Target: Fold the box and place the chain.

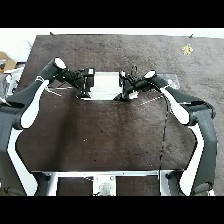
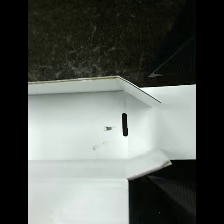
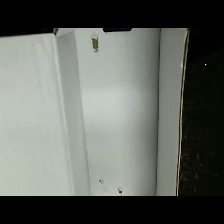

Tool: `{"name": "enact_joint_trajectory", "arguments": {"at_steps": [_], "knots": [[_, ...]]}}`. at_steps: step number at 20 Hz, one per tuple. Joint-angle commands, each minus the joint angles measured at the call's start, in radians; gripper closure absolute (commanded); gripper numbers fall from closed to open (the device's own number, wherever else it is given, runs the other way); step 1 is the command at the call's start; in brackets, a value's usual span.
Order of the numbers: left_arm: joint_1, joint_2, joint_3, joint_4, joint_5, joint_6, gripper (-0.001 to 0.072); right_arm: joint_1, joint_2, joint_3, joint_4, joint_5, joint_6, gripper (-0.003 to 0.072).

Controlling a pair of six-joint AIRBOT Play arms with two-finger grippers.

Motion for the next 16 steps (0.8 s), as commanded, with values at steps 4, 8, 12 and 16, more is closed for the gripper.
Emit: {"name": "enact_joint_trajectory", "arguments": {"at_steps": [4,8,12,16], "knots": [[-0.013,-0.002,-0.009,0.020,0.032,-0.041,0.0044,0.000,0.000,0.000,0.000,0.000,0.000,0.0178],[-0.013,-0.002,-0.009,0.011,0.030,-0.047,0.0226,0.000,0.000,0.000,0.000,0.000,0.000,0.0178],[-0.013,-0.002,-0.009,0.005,0.030,-0.111,0.0251,0.000,0.000,0.000,0.000,0.000,0.000,0.0178],[-0.013,-0.002,-0.009,-0.001,0.023,-0.122,0.0437,0.000,0.000,0.000,0.000,0.000,0.000,0.0178]]}}
